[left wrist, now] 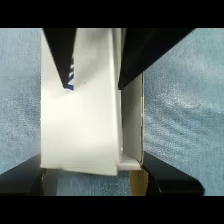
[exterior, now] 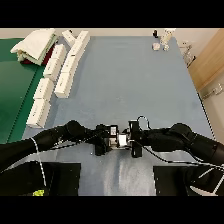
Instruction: Fold the box.
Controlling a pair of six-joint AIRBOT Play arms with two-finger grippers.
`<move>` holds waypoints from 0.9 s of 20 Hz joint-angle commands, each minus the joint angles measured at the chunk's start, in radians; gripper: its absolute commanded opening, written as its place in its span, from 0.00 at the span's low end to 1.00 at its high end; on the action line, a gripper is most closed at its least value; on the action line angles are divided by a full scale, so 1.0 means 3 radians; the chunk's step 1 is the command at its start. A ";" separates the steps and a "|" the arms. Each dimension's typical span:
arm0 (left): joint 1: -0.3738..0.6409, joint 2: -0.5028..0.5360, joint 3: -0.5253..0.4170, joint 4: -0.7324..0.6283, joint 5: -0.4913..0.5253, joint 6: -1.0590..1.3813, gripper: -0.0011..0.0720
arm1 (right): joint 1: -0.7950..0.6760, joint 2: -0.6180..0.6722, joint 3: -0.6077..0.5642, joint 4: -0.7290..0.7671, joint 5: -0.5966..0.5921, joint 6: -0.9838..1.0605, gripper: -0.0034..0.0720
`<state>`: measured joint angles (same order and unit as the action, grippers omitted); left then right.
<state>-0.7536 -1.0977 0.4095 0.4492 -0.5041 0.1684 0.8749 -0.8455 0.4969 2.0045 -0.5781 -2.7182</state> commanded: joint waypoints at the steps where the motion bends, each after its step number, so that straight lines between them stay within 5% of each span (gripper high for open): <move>1: -0.0003 0.0000 0.0000 -0.0001 -0.0004 -0.0003 0.64 | 0.0019 -0.0050 -0.0028 0.0090 -0.0053 0.0014 0.36; 7: -0.0003 0.0000 0.0000 -0.0001 -0.0004 -0.0003 0.64 | 0.0019 -0.0051 -0.0033 0.0193 -0.0248 0.0013 0.37; 9: -0.0003 0.0000 0.0000 -0.0001 -0.0004 -0.0003 0.64 | 0.0019 -0.0050 -0.0033 0.0214 -0.0276 0.0011 0.61; 18: -0.0003 0.0000 0.0000 -0.0001 -0.0004 -0.0003 0.64 | 0.0005 0.0426 -0.0027 0.0201 -0.0209 0.0203 0.61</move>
<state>-0.7547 -1.0977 0.4095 0.4492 -0.5076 0.1684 0.8799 -0.7750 0.4881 2.0644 -0.6579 -2.6976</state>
